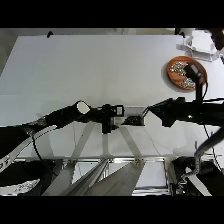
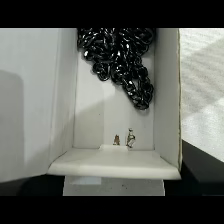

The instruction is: Fold the box and place the chain.

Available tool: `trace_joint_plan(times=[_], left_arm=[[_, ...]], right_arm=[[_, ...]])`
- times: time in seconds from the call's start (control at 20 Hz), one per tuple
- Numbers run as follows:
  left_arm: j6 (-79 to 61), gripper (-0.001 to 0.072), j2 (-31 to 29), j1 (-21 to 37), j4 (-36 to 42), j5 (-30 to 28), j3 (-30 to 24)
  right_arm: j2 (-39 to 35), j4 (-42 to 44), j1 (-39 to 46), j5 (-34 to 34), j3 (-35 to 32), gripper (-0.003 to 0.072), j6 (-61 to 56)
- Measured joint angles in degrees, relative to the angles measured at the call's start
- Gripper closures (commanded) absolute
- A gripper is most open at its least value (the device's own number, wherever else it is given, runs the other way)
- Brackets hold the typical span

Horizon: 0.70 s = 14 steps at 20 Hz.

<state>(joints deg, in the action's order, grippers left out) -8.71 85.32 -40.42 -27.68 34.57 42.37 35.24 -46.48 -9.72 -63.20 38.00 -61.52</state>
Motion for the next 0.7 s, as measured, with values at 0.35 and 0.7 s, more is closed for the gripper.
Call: trace_joint_plan(times=[0.35,0.7], left_arm=[[-0.02,0.0505,0.0,0.0,0.0,0.0,0.0],[-0.02,0.0505,0.0,0.0,0.0,0.0,0.0]], right_arm=[[8.68,-0.61,-5.81,7.26,-6.25,0.0667,3.69],[20.02,-1.53,-11.45,12.74,-6.93,0.056,4.63]])
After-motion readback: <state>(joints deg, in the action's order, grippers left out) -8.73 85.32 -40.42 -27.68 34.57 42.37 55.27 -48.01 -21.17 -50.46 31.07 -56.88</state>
